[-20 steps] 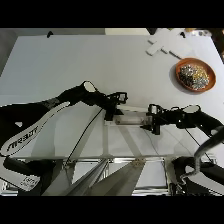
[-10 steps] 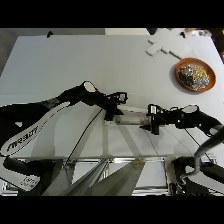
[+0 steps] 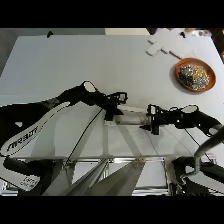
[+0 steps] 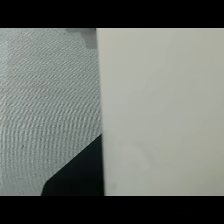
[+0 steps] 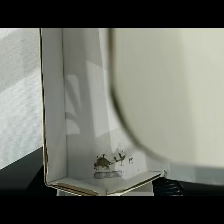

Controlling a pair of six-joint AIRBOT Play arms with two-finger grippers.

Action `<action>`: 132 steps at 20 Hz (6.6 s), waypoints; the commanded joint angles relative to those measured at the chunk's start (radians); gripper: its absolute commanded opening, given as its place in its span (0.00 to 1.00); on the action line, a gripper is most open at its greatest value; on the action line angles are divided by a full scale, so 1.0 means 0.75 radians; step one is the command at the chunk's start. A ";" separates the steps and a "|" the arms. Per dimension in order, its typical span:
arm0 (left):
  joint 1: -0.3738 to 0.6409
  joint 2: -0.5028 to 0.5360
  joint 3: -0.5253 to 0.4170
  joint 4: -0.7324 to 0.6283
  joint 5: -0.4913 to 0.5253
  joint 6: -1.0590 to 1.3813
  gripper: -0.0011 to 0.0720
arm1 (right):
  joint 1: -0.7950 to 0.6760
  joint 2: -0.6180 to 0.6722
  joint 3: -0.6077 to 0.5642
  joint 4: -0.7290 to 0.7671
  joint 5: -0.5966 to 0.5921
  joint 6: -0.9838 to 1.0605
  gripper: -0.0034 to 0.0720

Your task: Fold the box and place the chain.

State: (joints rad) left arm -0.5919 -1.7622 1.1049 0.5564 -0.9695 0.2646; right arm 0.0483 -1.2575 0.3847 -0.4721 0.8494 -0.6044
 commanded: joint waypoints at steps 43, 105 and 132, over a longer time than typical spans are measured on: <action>0.058 0.090 0.001 0.103 -0.040 -0.143 0.72 | -0.001 -0.001 0.000 -0.002 -0.001 -0.004 0.46; -0.065 0.449 -0.329 0.605 0.192 -0.512 0.57 | -0.001 -0.001 0.000 -0.002 -0.001 -0.004 0.46; -0.133 0.422 -0.329 0.448 0.319 -0.172 0.45 | -0.001 -0.001 0.000 -0.002 -0.001 -0.004 0.46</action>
State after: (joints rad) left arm -0.6773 -1.4384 0.8585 0.9039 -0.7227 0.1322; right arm 0.0475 -1.2583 0.3847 -0.4736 0.8490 -0.6075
